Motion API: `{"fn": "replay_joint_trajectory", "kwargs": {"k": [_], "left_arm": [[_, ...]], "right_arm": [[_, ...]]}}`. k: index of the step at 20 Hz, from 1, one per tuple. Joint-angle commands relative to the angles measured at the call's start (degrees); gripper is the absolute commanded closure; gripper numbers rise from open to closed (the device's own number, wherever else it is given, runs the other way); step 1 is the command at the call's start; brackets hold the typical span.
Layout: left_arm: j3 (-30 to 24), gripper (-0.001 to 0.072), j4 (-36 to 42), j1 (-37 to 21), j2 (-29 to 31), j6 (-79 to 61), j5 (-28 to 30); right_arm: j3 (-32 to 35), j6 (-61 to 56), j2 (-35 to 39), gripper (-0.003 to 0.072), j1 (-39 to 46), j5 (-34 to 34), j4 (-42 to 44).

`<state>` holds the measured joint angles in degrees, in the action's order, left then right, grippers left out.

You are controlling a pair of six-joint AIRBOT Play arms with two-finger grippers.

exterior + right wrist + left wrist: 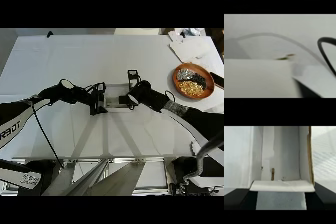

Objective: Fold the box and place the chain.

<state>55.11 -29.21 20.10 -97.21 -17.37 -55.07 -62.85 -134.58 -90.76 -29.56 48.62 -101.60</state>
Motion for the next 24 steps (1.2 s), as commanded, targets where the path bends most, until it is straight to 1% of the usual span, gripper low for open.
{"fn": "replay_joint_trajectory", "kwargs": {"k": [1,6,8,9,10,12,13,15,16,20,22,24], "left_arm": [[0.00,0.0455,0.00,0.02,-0.02,0.04,0.00],[0.00,0.0455,0.00,0.00,-0.02,0.02,0.00],[0.00,0.0455,0.00,0.02,-0.02,0.04,0.00],[0.00,0.0455,0.00,0.02,-0.02,0.02,0.00],[0.00,0.0455,0.00,0.02,-0.02,0.04,0.00],[0.00,0.0455,0.00,0.00,-0.02,0.02,0.02],[0.00,0.0455,0.00,0.02,-0.02,0.02,0.00],[0.00,0.0455,0.00,0.00,-0.02,0.04,0.00],[0.00,0.0455,-0.02,0.02,-0.02,0.02,0.00],[0.00,0.0455,0.00,0.02,-0.02,0.04,0.00],[0.00,0.0455,0.02,0.00,-0.02,0.04,0.00],[0.00,0.0455,0.00,0.00,-0.02,0.02,0.00]], "right_arm": [[-0.02,-0.17,0.04,0.0308,-0.02,0.87,-0.02],[-0.02,-0.20,0.09,0.0315,-0.13,1.31,-0.02],[-0.02,-0.20,0.09,0.0456,-0.13,1.31,-0.61],[-0.02,-0.20,0.09,0.0575,-0.13,1.27,-0.68],[-0.02,-0.48,0.09,0.0673,-0.13,1.31,-1.70],[-0.02,-0.55,0.09,0.0673,-0.13,1.64,-1.92],[-0.02,-0.52,0.17,0.0627,-0.13,1.99,-1.86],[-0.02,-0.37,1.14,0.0199,-0.13,2.99,-1.88],[-0.02,-0.35,2.23,0.0178,-0.11,3.54,-1.88],[0.00,-0.35,9.38,0.0179,0.17,4.46,-1.68],[0.00,0.35,14.40,0.0188,1.09,5.07,-1.46],[0.00,2.73,20.55,0.0189,3.87,5.70,-1.55]]}}
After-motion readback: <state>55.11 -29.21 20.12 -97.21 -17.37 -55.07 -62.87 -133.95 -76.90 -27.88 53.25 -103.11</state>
